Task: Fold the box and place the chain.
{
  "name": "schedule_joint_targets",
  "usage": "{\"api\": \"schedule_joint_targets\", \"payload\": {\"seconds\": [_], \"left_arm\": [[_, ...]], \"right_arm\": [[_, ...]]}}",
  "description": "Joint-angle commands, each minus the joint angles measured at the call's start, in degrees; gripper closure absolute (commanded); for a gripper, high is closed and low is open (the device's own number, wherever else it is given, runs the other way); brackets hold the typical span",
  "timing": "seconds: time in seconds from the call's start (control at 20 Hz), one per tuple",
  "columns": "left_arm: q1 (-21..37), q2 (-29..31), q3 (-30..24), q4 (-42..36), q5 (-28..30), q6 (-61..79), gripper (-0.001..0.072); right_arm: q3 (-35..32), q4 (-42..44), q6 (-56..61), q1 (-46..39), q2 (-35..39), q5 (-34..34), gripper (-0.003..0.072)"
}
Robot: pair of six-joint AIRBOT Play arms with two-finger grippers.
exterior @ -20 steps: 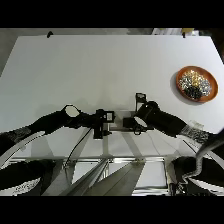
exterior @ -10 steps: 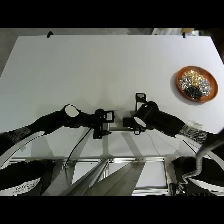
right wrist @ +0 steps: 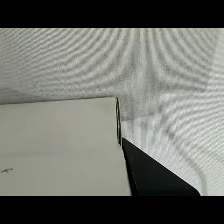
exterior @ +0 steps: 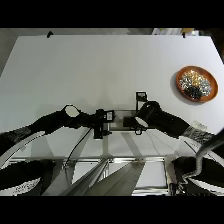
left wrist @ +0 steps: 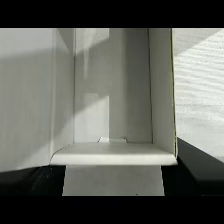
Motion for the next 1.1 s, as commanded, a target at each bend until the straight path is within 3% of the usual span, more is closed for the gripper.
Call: {"api": "schedule_joint_targets", "payload": {"seconds": [0.0, 0.45, 0.65, 0.7, 0.9, 1.05], "left_arm": [[0.0, 0.0, 0.0, 0.1, 0.0, 0.1, 0.0505], [0.0, 0.0, 0.0, 0.1, 0.0, 0.1, 0.0505], [0.0, 0.0, 0.0, 0.1, 0.0, 0.1, 0.0505], [0.0, 0.0, 0.0, 0.1, 0.0, 0.1, 0.0505], [0.0, 0.0, 0.0, 0.1, 0.0, 0.1, 0.0505], [0.0, 0.0, 0.0, 0.1, 0.0, 0.1, 0.0505]], "right_arm": [[-0.6, -1.1, -0.1, 0.0, 0.3, 2.7, 0.0418], [-1.2, -1.7, -0.1, -1.5, 0.3, -0.9, 0.0400], [-1.3, 1.2, -1.8, -1.5, 0.3, -4.9, 0.0555], [-1.6, 1.4, -2.1, -1.5, 0.3, -4.3, 0.0668], [-2.9, 2.0, -2.1, -1.5, 0.3, -2.1, 0.0665], [-2.9, 2.1, -4.8, -1.4, 0.5, -1.9, 0.0460]]}}
